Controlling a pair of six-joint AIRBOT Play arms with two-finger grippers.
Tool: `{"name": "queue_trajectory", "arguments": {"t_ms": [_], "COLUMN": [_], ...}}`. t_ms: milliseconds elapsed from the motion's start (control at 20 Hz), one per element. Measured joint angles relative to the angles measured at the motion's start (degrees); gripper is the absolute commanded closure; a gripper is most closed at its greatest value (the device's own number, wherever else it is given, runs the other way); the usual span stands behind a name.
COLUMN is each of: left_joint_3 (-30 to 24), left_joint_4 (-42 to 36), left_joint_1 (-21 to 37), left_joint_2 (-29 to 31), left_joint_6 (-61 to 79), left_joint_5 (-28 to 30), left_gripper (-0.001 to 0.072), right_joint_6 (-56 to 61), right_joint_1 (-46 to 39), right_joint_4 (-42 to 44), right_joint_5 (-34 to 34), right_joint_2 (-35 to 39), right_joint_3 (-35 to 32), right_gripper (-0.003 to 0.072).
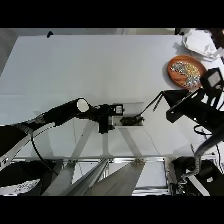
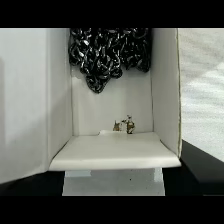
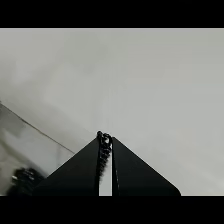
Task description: Fold the box and place the chain.
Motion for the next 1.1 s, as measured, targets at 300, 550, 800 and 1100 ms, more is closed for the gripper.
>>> {"name": "queue_trajectory", "arguments": {"t_ms": [300, 550, 800, 1100], "left_joint_3": [0.0, 0.0, 0.0, 0.0], "left_joint_4": [0.0, 0.0, 0.0, 0.0], "left_joint_1": [0.0, 0.0, 0.0, 0.0], "left_joint_2": [0.0, 0.0, 0.0, 0.0], "left_joint_6": [0.0, 0.0, 0.0, 0.0], "left_joint_5": [0.0, 0.0, 0.0, 0.0], "left_gripper": [0.0439, 0.0439, 0.0439, 0.0439], "right_joint_6": [-9.0, -15.5, -18.5, -20.4], "right_joint_1": [0.0, 0.1, 0.0, 0.7], "right_joint_4": [17.9, 25.4, 27.1, 27.8], "right_joint_5": [3.8, 7.4, 10.6, 12.2], "right_joint_2": [-2.1, -11.9, -25.2, -36.6], "right_joint_3": [0.0, 0.0, 0.0, 0.0], "right_gripper": [0.0672, 0.0672, 0.0671, 0.0667]}}
